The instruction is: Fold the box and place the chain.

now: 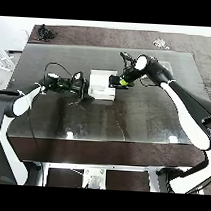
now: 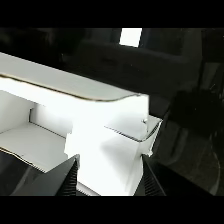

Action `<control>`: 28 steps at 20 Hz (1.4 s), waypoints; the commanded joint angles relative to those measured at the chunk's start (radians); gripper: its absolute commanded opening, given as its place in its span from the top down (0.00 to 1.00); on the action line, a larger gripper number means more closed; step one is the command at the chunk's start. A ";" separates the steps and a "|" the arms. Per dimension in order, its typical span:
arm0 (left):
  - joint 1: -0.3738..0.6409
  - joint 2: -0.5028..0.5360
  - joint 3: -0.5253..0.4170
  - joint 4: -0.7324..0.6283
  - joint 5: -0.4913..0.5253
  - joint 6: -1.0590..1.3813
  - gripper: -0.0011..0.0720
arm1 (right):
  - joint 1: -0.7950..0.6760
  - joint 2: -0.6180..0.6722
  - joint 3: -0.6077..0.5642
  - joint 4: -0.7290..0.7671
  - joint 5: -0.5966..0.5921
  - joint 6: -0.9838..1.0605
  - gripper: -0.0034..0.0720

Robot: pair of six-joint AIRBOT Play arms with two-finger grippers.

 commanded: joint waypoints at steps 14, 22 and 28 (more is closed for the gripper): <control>0.000 0.001 0.000 0.000 0.000 0.001 0.35 | 0.023 -0.049 0.005 -0.065 0.002 0.073 0.34; 0.000 0.001 0.000 0.000 0.000 0.001 0.35 | 0.063 -0.068 0.016 -0.208 0.034 0.194 0.37; 0.000 0.001 0.000 0.000 0.001 -0.005 0.35 | 0.066 -0.072 0.048 -0.242 0.055 0.216 0.41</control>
